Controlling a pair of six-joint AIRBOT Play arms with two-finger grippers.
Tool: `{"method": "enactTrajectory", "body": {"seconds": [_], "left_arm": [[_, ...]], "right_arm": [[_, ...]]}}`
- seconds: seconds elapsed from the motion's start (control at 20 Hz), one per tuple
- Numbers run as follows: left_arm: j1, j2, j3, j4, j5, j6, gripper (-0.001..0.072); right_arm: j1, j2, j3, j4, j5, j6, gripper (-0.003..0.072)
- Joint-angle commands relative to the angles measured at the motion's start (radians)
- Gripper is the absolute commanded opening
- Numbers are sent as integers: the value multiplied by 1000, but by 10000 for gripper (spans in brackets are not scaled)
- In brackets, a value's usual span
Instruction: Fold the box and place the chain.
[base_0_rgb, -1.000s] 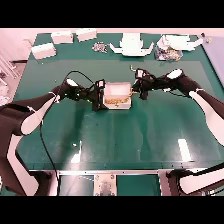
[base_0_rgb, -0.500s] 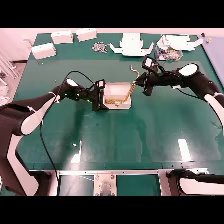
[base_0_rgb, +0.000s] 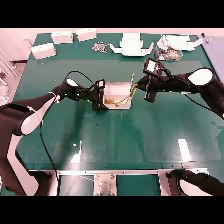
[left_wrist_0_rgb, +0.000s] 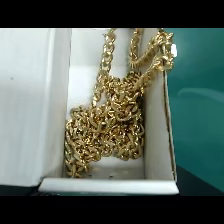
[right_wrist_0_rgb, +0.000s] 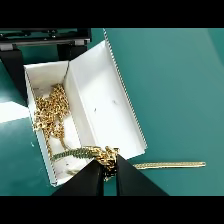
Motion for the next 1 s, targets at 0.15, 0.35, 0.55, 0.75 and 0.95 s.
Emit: {"method": "enactTrajectory", "body": {"seconds": [0.15, 0.35, 0.55, 0.75, 0.95], "left_arm": [[0, 0, 0, 0, 0, 0, 469], [0, 0, 0, 0, 0, 0, 469], [0, 0, 0, 0, 0, 0, 469], [0, 0, 0, 0, 0, 0, 469], [0, 0, 0, 0, 1, 0, 469]], "right_arm": [[98, 129, -13, -111, -75, 103, 8], [163, 172, -13, -181, -164, 138, 8], [186, 181, -12, -224, -254, 151, 8], [208, 183, -10, -262, -373, 151, 8], [255, 189, 6, -326, -449, 151, 8]]}}
